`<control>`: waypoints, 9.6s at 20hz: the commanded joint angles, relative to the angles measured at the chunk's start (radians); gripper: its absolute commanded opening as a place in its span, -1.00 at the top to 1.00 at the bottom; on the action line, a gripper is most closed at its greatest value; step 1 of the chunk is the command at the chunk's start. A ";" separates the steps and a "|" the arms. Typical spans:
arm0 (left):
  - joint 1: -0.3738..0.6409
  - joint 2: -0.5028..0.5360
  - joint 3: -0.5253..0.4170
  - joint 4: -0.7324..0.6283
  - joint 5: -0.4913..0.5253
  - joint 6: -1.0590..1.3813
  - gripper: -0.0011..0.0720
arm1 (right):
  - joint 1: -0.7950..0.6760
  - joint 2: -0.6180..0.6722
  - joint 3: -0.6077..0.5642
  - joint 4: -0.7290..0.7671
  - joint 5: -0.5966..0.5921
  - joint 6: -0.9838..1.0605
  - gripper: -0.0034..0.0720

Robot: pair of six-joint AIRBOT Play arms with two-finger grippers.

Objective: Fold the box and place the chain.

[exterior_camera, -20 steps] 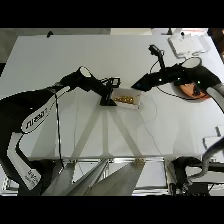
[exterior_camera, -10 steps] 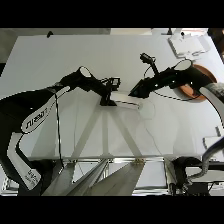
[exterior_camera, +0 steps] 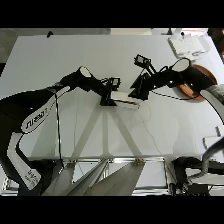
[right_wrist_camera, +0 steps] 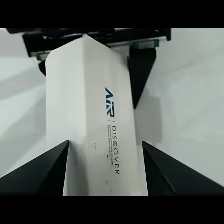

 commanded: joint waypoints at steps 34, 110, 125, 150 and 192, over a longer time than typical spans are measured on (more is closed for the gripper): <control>0.000 0.000 0.001 0.001 0.000 0.002 0.56 | 0.008 0.100 -0.164 -0.100 -0.113 -0.005 -0.83; 0.000 0.001 0.001 0.001 0.000 0.002 0.56 | 0.063 0.209 -0.236 0.111 -0.336 -0.006 -0.80; 0.000 0.000 0.001 0.001 0.000 0.002 0.56 | 0.063 0.154 -0.237 0.020 -0.349 -0.040 -0.12; 0.000 0.000 0.001 0.001 0.000 0.002 0.56 | 0.105 0.154 -0.332 0.021 -0.422 -0.035 -0.22; 0.000 0.001 0.001 0.001 0.000 0.002 0.56 | 0.098 0.039 -0.091 -0.109 -0.176 0.047 0.06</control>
